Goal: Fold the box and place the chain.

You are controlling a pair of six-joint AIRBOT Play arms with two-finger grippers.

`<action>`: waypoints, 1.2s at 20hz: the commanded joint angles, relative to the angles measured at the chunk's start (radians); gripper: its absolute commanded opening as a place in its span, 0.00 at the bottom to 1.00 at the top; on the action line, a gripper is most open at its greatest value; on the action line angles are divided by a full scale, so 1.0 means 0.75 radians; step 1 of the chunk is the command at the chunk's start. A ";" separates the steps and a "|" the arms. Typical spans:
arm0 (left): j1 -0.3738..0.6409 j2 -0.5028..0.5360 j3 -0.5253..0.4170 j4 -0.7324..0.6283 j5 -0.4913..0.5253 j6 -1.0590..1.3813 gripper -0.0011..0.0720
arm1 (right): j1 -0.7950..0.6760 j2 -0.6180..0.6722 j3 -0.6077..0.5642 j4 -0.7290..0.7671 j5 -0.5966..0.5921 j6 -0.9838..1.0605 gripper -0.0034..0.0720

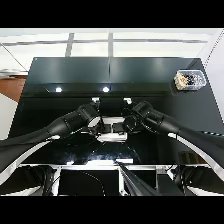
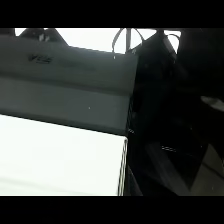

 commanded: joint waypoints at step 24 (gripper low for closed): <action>0.001 0.001 0.000 0.017 0.002 -0.003 0.05 | -0.802 0.704 -0.110 -0.898 0.066 -0.149 0.97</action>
